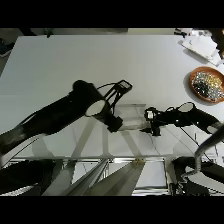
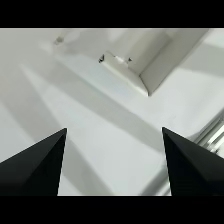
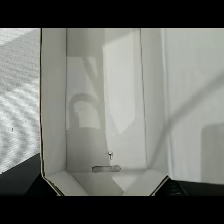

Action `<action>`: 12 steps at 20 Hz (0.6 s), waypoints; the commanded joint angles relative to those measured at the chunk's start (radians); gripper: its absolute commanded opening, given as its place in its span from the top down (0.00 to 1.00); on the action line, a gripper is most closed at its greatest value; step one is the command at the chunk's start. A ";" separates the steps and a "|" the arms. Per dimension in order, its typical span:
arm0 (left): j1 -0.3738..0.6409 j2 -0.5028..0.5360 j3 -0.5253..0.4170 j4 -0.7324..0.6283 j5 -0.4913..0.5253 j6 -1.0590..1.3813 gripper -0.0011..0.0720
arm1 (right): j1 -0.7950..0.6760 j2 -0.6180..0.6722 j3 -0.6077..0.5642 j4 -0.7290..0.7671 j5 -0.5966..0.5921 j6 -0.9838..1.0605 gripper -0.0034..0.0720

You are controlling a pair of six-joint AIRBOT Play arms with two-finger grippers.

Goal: Fold the box and place the chain.

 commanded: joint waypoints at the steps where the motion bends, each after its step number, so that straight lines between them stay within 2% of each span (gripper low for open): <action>1: 0.019 0.182 -0.153 -0.063 0.116 0.576 0.06 | 0.001 0.001 0.000 0.000 0.000 0.000 0.41; 2: 0.042 0.207 -0.215 -0.108 0.151 0.653 0.02 | 0.001 0.001 0.000 0.000 0.000 0.000 0.41; 7: 0.095 0.222 -0.455 -0.391 0.274 0.958 0.02 | 0.001 0.001 0.000 0.000 0.000 0.000 0.41; 10: 0.216 0.202 -0.554 -0.755 0.397 1.246 0.01 | 0.001 0.001 0.000 0.000 0.000 0.000 0.41; 12: 0.323 0.142 -0.563 -0.972 0.383 1.431 0.01 | 0.001 0.001 0.000 0.000 0.000 0.000 0.41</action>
